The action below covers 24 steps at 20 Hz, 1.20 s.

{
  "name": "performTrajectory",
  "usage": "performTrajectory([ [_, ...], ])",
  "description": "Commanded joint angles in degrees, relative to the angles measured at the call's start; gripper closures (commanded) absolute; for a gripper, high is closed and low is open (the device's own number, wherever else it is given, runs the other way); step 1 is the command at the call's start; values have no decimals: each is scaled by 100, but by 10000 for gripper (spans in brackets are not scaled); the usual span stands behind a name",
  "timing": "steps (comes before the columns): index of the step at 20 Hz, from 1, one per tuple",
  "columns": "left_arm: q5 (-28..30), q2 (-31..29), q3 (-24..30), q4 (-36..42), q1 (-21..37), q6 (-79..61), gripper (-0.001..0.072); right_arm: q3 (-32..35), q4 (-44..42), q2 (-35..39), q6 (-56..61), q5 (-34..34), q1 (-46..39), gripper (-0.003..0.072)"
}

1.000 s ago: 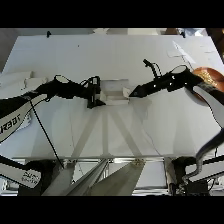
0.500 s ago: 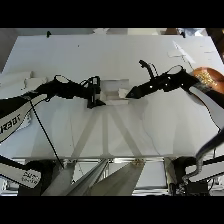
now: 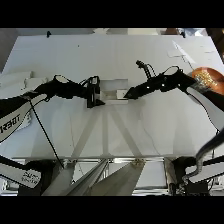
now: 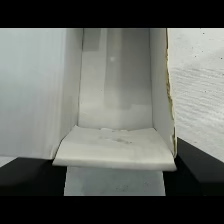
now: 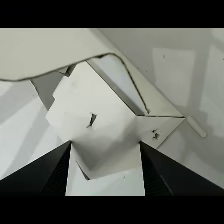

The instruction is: Fold the box and place the chain.

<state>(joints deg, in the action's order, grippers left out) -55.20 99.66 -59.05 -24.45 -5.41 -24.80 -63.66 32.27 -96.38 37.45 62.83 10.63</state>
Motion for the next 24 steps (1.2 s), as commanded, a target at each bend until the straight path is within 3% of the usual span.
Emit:
performTrajectory([
  [1,-9,-2,-4,0,-4,-2,333,2,-7,-4,101,-417,190,209],
  [6,-9,-2,-4,0,-4,-2,333,2,269,-4,743,-970,529,209],
  [13,-9,-2,-4,2,-4,-2,333,0,1648,13,2452,-1154,977,214],
  [21,-9,-2,-4,0,-4,-2,333,-2,4225,297,5549,-1532,1596,233],
  [24,-9,-2,-4,0,-4,-2,333,-2,4782,334,6328,-1537,1862,243],
])
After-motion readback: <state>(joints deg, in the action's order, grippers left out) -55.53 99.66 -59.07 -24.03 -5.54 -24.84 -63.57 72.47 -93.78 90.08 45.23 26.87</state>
